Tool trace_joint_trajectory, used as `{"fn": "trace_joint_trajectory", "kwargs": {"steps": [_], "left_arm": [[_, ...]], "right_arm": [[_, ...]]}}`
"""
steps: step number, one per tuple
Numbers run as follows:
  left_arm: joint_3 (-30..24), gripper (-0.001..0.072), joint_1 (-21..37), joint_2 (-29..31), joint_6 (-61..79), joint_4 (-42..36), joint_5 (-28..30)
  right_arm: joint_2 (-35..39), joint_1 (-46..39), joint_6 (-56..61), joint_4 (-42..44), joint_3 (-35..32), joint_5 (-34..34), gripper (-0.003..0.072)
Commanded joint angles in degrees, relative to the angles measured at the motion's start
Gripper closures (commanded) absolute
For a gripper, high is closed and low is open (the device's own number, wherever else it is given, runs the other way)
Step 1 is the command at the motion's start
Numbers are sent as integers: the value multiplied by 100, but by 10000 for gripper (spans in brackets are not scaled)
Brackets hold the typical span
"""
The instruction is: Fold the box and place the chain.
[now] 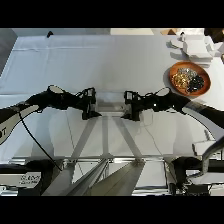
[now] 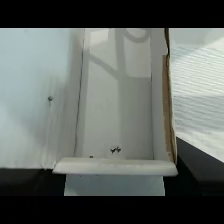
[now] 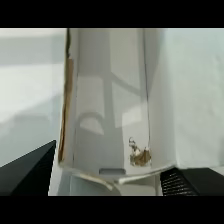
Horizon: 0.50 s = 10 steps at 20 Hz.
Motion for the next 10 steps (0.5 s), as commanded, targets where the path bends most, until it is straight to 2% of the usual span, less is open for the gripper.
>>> {"fn": "trace_joint_trajectory", "kwargs": {"steps": [1, 8, 10], "left_arm": [[2, 434, -2, -4, 0, 4, -9], [2, 434, -2, -2, 0, 4, -11], [2, 434, -2, -4, 0, 4, -9]], "right_arm": [[219, -4, 321, -890, 4, -22, -9], [1139, -4, 2221, -2673, 4, -57, -1], [1453, -4, 2726, -3073, 4, -4, 52]]}}
